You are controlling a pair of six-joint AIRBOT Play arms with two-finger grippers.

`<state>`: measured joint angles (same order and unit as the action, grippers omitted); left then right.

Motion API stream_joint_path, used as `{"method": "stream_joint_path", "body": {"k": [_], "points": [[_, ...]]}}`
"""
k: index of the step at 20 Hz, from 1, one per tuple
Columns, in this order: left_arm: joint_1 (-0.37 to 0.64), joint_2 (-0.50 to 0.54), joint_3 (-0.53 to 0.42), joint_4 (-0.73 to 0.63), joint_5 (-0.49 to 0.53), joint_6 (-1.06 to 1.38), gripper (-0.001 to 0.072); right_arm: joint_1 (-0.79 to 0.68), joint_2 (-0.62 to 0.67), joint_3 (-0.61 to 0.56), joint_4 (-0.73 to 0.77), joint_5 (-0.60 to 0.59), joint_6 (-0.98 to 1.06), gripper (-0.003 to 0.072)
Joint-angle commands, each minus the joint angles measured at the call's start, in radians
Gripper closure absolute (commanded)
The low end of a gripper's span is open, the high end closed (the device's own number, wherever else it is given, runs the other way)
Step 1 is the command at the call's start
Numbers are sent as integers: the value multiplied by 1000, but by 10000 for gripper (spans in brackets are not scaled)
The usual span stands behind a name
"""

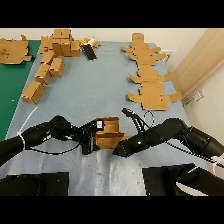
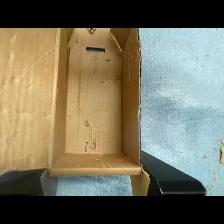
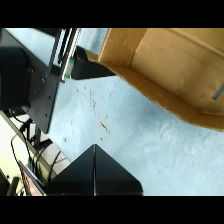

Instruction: Fold the box.

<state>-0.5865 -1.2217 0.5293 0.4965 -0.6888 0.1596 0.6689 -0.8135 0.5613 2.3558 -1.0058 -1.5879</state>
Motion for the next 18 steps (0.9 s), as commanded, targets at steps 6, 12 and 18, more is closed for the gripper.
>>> {"method": "stream_joint_path", "body": {"k": [6, 12, 18], "points": [[0, 0, -1, -1, 0, 0, 282, -357, -121, 9, 352, -23, -356, 686], [0, 0, -1, -2, 0, 0, 282, -447, -467, 99, 499, -111, -591, 686], [0, 0, -1, -2, 0, 0, 282, -436, -578, 113, 485, -30, -637, 686]]}}
